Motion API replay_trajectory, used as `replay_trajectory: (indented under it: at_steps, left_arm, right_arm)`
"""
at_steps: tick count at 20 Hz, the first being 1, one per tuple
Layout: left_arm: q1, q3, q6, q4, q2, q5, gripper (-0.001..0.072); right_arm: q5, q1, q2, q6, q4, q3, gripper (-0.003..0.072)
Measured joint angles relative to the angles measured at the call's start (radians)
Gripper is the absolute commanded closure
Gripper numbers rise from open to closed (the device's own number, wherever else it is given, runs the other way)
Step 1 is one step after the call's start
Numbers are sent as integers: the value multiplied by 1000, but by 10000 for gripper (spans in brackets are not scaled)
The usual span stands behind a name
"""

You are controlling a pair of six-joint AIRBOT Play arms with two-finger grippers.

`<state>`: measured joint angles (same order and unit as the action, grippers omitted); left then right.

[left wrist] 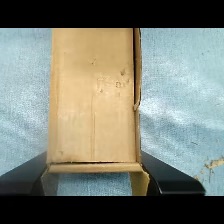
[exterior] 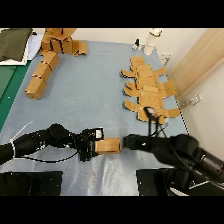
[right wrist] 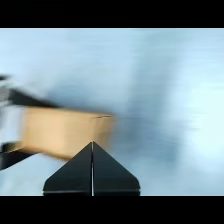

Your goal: Fold the box.

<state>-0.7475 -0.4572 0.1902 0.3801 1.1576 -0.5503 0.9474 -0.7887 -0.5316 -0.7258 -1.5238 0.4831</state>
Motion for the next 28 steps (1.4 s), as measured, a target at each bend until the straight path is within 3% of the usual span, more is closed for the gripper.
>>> replay_trajectory:
  at_steps: [1,2,3,6,21,28]
  left_arm:
    - [0,0,0,0,0,0,190]
    - [0,0,0,0,0,0,190]
    - [0,-2,0,0,0,0,191]
    - [0,-4,0,0,0,0,191]
    - [0,-19,-11,0,-23,17,191]
    - [8,-19,-230,77,-67,82,189]
  right_arm:
    - [114,47,-8,2,61,40,681]
    - [122,50,-9,2,65,43,681]
    - [267,124,-26,-15,126,100,681]
    - [348,191,-41,-34,153,143,681]
    - [278,234,-177,-16,137,169,681]
    - [263,234,-191,-15,138,169,681]
